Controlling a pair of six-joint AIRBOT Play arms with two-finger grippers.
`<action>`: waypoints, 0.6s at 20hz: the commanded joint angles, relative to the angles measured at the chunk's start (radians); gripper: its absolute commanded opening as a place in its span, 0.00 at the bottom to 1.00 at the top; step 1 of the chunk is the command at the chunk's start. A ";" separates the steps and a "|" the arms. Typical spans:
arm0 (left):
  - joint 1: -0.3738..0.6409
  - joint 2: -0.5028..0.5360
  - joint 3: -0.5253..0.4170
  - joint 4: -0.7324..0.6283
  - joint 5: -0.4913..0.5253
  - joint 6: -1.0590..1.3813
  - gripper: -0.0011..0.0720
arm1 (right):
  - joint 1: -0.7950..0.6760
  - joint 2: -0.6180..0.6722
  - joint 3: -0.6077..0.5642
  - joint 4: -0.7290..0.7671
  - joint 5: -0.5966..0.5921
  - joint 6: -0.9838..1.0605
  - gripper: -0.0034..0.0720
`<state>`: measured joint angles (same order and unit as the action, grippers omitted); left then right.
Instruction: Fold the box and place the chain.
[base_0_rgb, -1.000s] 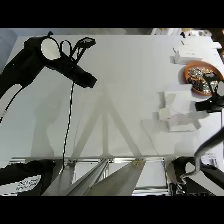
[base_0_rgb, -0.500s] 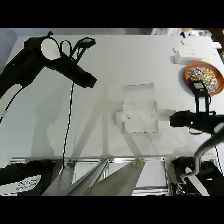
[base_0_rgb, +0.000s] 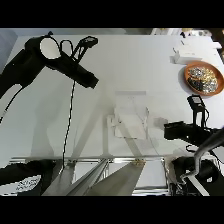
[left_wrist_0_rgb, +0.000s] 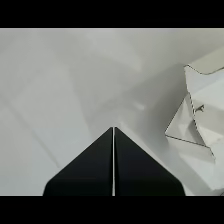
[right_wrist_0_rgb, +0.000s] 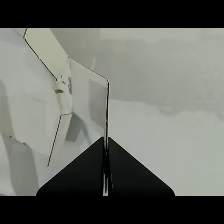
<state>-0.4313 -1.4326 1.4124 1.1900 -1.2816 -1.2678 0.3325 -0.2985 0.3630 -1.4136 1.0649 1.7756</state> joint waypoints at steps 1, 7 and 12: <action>0.000 -0.002 -0.023 -0.099 -0.051 0.270 0.20 | 0.007 0.007 -0.004 0.004 0.000 0.008 0.06; 0.011 -0.087 -0.269 -0.473 -0.052 0.804 0.80 | 0.007 0.007 -0.004 0.005 0.001 0.008 0.06; -0.001 -0.230 -0.280 -0.662 0.047 0.954 0.80 | 0.007 0.007 -0.004 0.008 0.003 0.008 0.06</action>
<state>-0.4259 -1.5959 1.1534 0.6670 -1.2869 -0.4553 0.3386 -0.2920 0.3592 -1.4090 1.0657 1.7832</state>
